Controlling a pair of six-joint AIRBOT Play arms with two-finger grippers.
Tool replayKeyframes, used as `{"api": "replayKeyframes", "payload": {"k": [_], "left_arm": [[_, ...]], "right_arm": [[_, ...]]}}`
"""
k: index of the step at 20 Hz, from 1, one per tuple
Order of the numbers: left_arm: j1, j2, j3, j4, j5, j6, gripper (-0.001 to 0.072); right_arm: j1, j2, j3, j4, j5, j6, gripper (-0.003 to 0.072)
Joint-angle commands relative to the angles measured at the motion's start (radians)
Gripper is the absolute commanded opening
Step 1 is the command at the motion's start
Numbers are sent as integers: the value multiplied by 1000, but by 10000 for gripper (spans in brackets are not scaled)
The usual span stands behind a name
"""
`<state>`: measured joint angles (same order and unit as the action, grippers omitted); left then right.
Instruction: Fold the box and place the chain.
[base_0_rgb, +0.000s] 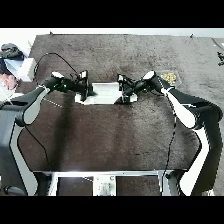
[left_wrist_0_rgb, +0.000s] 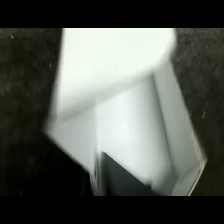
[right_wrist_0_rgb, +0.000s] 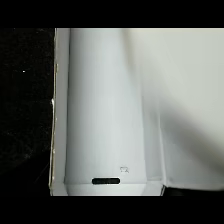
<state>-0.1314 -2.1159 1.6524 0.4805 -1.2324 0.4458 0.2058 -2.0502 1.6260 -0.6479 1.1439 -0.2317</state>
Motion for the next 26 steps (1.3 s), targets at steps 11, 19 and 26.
{"api": "replayKeyframes", "payload": {"k": [11, 19, 26], "left_arm": [[148, 91, 57, -57, -410, -180, 356], [96, 96, 63, -115, -459, -268, 10], [-7, 94, 63, -77, -58, -379, 10]], "right_arm": [[1, -1, 0, 0, 0, 0, 463], [1, -1, 0, 1, 0, 0, 463], [1, -1, 0, 0, 0, 0, 463]]}}
